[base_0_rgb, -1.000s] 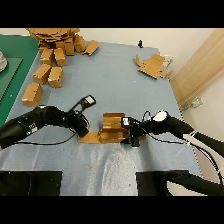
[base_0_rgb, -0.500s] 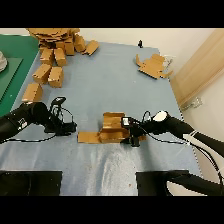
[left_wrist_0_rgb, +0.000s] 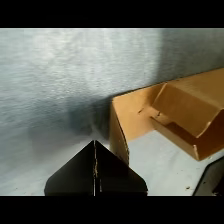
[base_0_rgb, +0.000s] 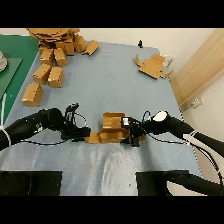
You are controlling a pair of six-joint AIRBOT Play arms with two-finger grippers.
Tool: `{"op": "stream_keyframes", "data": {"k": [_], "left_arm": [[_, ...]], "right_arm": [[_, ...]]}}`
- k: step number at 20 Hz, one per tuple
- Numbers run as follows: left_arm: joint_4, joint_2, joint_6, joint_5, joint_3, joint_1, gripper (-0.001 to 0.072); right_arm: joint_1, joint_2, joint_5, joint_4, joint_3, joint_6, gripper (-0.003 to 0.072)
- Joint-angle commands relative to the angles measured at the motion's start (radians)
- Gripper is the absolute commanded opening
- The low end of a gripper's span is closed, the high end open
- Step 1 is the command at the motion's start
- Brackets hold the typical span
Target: Fold the box.
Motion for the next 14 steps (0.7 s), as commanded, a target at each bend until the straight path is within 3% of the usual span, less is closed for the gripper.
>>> {"op": "stream_keyframes", "data": {"k": [1, 4, 14], "left_arm": [[-0.076, -0.022, 0.007, 0.099, 0.000, -0.061, 0.0010], [-0.145, -0.021, 0.047, 0.154, 0.000, -0.093, 0.0011], [-0.191, 0.021, 0.060, 0.170, 0.000, -0.101, 0.0010]], "right_arm": [[0.000, 0.000, 0.000, 0.000, 0.000, 0.000, 0.0495], [0.000, 0.000, 0.000, 0.000, 0.000, 0.000, 0.0494], [0.000, 0.000, 0.000, 0.000, 0.000, 0.000, 0.0495]]}}
